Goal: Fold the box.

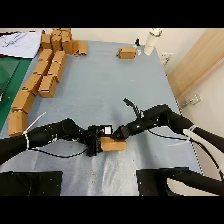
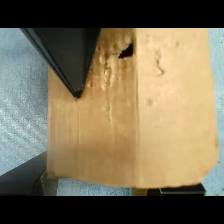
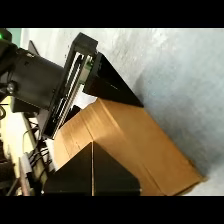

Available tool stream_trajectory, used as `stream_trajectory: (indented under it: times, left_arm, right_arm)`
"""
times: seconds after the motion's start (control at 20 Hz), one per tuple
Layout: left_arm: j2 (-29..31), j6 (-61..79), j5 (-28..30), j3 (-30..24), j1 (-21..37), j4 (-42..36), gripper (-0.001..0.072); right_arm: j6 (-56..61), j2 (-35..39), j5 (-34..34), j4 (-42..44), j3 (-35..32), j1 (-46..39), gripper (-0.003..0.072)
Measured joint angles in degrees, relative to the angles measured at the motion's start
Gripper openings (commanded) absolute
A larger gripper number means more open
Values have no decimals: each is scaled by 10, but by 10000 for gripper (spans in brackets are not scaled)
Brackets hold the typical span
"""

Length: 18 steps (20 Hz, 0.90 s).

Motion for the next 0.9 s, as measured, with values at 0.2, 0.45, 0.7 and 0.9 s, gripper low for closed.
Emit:
stream_trajectory:
  times: [0.2,0.45,0.7,0.9]
  left_arm:
    - [0,0,0,0,0,0,513]
    - [0,0,0,0,0,0,512]
    - [0,0,0,0,0,0,512]
    - [0,0,0,0,0,0,513]
  right_arm:
    - [-25,61,73,-19,-28,29,1]
    - [-30,146,163,-55,-85,92,2]
    - [-31,223,254,-121,-109,160,121]
    - [-32,273,299,-199,-113,205,478]
